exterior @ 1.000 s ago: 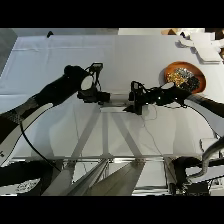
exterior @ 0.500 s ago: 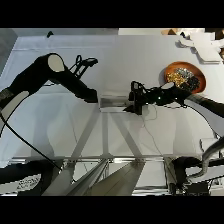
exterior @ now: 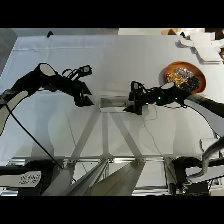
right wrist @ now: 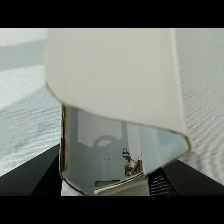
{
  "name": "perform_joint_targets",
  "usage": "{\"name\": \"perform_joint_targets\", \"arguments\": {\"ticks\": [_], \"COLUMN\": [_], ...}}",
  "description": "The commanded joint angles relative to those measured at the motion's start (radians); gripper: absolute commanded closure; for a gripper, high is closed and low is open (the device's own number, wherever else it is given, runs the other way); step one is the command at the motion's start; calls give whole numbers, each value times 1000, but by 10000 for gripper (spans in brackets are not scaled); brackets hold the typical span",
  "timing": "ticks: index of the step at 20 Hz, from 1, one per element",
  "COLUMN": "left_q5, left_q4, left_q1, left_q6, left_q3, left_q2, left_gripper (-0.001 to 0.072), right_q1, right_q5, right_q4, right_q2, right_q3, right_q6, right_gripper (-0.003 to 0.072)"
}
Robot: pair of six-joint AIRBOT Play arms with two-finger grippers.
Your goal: Fold the box and place the chain.
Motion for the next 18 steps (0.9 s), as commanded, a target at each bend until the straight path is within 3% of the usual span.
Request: {"name": "perform_joint_targets", "arguments": {"ticks": [1,7,18], "left_q5": [-27,-91,-142], "left_q4": [-242,-266,-241], "left_q1": [13,13,31], "left_q6": [431,534,584], "left_q3": [-11,-11,-11], "left_q2": [-87,-170,-174], "left_gripper": [9,9,11], "right_q1": [0,0,0], "right_q5": [0,0,0], "right_q4": [0,0,0], "right_q2": [0,0,0], "right_q3": [0,0,0], "right_q6": [0,0,0], "right_gripper": [225,225,225]}}
